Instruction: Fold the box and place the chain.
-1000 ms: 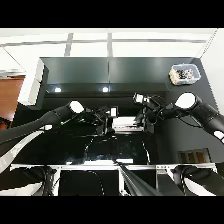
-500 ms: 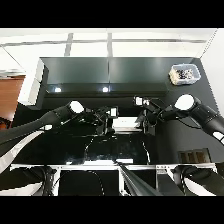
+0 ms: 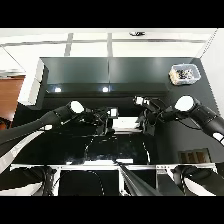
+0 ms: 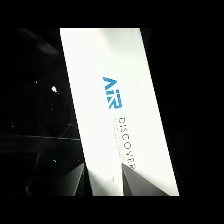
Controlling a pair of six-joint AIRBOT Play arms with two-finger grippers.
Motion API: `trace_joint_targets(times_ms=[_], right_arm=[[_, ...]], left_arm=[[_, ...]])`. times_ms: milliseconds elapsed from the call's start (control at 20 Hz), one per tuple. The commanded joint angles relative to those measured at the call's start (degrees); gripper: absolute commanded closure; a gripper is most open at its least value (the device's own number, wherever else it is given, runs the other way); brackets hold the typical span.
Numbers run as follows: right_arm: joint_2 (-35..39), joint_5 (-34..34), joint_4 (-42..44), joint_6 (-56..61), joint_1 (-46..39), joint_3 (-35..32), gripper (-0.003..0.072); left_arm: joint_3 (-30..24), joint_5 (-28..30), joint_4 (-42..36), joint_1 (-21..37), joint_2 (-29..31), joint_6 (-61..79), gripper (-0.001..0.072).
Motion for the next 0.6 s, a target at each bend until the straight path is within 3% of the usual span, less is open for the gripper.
trace_joint_targets(times_ms=[0, 200, 250, 300, 350, 550], right_arm=[[1.18, 1.7, -0.15, 8.83, -0.79, 0.74, 0.0404], [5.9, 6.58, 2.49, 22.16, -4.59, 2.27, 0.0405], [6.03, 7.32, 2.45, 27.47, -5.64, 2.16, 0.0476], [5.99, 6.58, 2.97, 32.54, -6.25, 1.51, 0.0635], [5.99, 4.87, 4.72, 36.3, -6.47, 0.31, 0.0683], [3.56, 0.59, 20.24, 37.38, -6.4, -4.2, 0.0682]], left_arm=[[-0.02, -0.07, -0.04, -0.02, -0.04, -0.07, 0.027], [-0.02, -0.04, -0.02, -0.02, -0.04, -0.07, 0.027], [-0.02, -0.07, -0.04, -0.02, -0.04, -0.07, 0.027], [-0.02, -0.07, -0.02, -0.02, -0.04, -0.07, 0.027], [-0.02, -0.07, -0.02, -0.02, -0.04, -0.07, 0.027], [-0.02, -0.07, 0.04, -0.02, -0.04, -0.07, 0.027]])
